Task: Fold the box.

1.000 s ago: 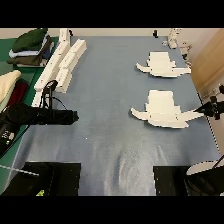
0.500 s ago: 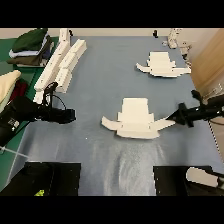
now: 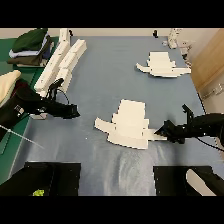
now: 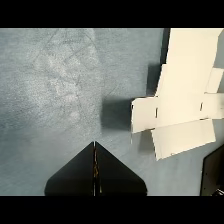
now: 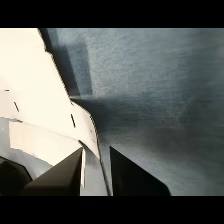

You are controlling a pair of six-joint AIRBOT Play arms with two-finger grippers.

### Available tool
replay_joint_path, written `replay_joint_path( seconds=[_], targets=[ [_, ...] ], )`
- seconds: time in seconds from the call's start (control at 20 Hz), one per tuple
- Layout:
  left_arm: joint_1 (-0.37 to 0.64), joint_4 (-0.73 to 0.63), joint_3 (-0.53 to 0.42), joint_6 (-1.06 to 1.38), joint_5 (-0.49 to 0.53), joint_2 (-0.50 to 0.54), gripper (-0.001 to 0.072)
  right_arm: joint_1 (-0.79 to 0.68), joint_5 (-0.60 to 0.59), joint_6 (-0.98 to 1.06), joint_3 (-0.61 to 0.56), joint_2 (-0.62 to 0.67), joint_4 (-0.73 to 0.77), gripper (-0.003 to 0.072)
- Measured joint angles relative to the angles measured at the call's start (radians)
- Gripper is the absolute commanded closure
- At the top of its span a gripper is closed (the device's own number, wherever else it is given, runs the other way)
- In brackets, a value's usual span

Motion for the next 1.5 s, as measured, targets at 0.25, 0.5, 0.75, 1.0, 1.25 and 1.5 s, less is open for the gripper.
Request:
replay_joint_path(
  seconds=[0.25, 0.5, 0.75, 1.0, 1.25, 1.5],
  targets=[
    [0.001, -0.079, 0.010, 0.036, -0.018, -0.050, 0.0692, 0.037, 0.010, -0.068, 0.023, -0.071, 0.027, 0.0529],
    [0.001, -0.145, 0.014, 0.054, -0.035, -0.063, 0.0187, 0.148, 0.072, -0.108, 0.039, -0.126, 0.058, 0.0684],
    [0.001, -0.171, 0.031, 0.076, -0.066, -0.067, 0.0187, 0.341, 0.116, -0.141, 0.060, -0.102, 0.073, 0.0684],
    [0.002, -0.174, 0.040, 0.120, -0.084, -0.108, 0.0187, 0.541, 0.208, -0.139, 0.059, -0.025, 0.074, 0.0683],
    [0.002, -0.219, 0.041, 0.211, -0.087, -0.217, 0.0187, 0.647, 0.274, -0.131, 0.058, -0.005, 0.067, 0.0683],
    [-0.014, -0.299, 0.051, 0.323, -0.090, -0.344, 0.0187, 0.696, 0.311, -0.125, 0.058, -0.002, 0.063, 0.0684]
  ],
)
